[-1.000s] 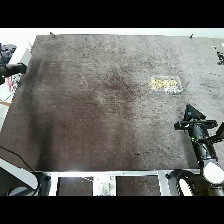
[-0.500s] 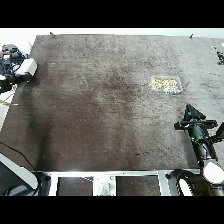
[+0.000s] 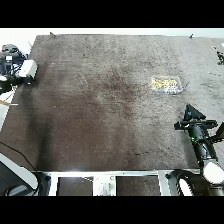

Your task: Fold the box and place the chain.

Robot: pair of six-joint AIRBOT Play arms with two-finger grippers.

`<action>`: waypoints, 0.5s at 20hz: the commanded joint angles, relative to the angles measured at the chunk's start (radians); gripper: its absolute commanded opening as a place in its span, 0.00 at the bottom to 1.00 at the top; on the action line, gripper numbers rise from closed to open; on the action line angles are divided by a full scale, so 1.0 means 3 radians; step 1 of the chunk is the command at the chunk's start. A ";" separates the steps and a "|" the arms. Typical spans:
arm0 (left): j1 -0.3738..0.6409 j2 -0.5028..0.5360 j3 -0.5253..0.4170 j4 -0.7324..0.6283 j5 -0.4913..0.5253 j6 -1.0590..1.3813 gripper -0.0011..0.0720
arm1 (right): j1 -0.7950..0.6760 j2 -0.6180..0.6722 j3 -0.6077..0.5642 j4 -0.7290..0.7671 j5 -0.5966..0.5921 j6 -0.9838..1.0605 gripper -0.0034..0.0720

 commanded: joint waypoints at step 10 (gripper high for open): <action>-0.0001 0.1114 0.0037 -0.0080 -0.0425 -0.0270 0.89 | 0.0003 0.0001 -0.0001 0.0001 0.0000 0.0000 0.06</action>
